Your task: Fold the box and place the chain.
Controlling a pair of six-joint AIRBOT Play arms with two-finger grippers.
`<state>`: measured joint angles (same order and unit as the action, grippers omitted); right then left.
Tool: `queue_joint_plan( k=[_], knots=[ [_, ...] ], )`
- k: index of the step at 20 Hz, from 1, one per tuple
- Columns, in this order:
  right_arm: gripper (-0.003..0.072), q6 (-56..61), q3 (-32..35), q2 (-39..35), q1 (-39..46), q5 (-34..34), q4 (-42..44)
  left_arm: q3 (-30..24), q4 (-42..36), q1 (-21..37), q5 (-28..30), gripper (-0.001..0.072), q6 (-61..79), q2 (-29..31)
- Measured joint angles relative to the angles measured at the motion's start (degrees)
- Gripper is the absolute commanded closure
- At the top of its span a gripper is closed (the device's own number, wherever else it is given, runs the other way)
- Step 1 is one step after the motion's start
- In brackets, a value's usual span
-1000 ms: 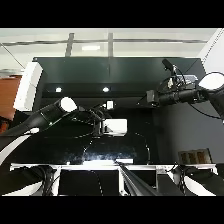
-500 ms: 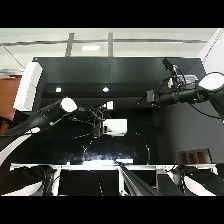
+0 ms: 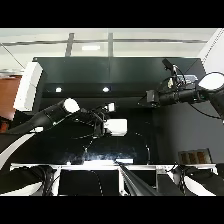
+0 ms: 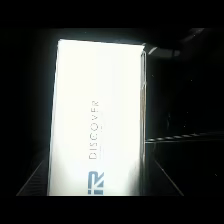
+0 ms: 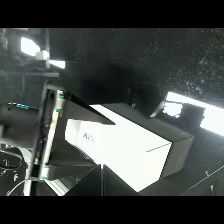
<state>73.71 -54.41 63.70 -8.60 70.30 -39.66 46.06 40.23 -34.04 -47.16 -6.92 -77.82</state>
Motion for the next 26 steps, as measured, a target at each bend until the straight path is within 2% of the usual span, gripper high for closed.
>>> queue_joint_plan(
  k=[3,4,6,7,12,16,20,22,26],
  knots=[
    [0.0659,0.00,0.00,0.00,0.00,0.02,0.00,0.02,2.27,-1.42,1.51,-0.0001,-4.48,-1.18],
    [0.0660,0.00,0.00,0.00,0.00,0.00,-0.02,0.02,3.65,-1.81,1.70,0.0025,-6.60,-1.38],
    [0.0659,0.00,0.00,0.00,0.00,-0.20,-0.02,0.02,5.79,-2.32,1.79,0.0237,-9.35,-1.60],
    [0.0660,0.00,0.00,0.00,0.00,-0.35,-0.02,0.04,6.40,-2.45,1.73,0.0253,-10.25,-1.57],
    [0.0660,0.00,0.00,0.00,0.00,-0.72,-0.02,0.07,11.26,-1.99,-0.87,0.0253,-17.20,-0.44],
    [0.0659,0.00,0.00,0.00,0.04,-0.94,-0.83,0.02,21.77,2.97,-5.75,0.0253,-28.06,3.65],
    [0.0660,0.00,0.00,0.00,-0.02,-0.96,-1.29,-0.66,27.02,14.73,-11.32,0.0253,-34.82,10.21],
    [0.0659,0.00,0.00,0.00,-0.26,-1.14,-1.36,-2.08,30.03,24.02,-13.03,0.0253,-36.63,13.73],
    [0.0659,-0.94,0.00,0.00,-1.16,-2.32,-1.53,-4.09,33.55,47.45,-16.00,0.0253,-39.85,17.77]
  ],
)
